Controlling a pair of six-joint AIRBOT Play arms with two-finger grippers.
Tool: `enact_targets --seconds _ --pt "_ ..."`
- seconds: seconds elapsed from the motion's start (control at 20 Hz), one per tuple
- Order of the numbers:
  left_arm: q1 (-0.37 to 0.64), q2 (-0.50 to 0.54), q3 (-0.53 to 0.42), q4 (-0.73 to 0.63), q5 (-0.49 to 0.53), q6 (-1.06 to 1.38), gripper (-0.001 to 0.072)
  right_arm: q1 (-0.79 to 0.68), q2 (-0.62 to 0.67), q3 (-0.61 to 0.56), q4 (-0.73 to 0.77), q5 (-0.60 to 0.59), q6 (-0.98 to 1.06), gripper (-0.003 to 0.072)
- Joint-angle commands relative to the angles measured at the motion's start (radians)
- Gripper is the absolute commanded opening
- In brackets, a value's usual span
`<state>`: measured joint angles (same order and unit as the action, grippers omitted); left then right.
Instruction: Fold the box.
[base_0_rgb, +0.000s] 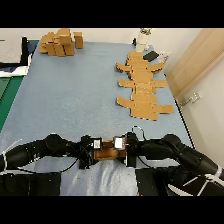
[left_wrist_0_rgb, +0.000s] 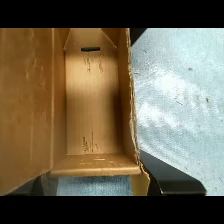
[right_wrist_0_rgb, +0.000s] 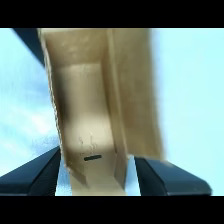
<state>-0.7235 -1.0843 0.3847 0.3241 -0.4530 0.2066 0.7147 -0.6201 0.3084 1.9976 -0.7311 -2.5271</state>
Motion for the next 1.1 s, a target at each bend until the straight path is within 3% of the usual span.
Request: enact_targets --seconds 0.0,0.3,0.6,0.7,0.85,1.05 --pt "0.000 0.000 0.001 0.001 -0.002 0.003 0.0587 -0.001 0.131 0.009 -0.107 -0.043 0.235 0.0720" --pt "0.000 0.000 0.001 0.001 -0.002 0.003 0.0587 0.000 0.241 0.010 -0.155 -0.301 0.715 0.0720" --pt "0.000 0.000 0.001 0.001 -0.002 0.003 0.0587 0.002 0.291 0.029 -0.130 -0.326 0.802 0.0703" --pt "0.000 0.000 0.001 0.001 0.000 0.003 0.0587 0.001 0.290 0.036 -0.122 -0.338 0.954 0.0703" --pt "0.000 0.000 0.001 0.001 -0.002 0.003 0.0587 0.002 0.290 0.037 0.013 -0.362 1.278 0.0702" --pt "0.000 0.000 0.001 0.001 -0.002 0.003 0.0587 0.003 0.290 0.037 0.127 -0.387 1.361 0.0702"
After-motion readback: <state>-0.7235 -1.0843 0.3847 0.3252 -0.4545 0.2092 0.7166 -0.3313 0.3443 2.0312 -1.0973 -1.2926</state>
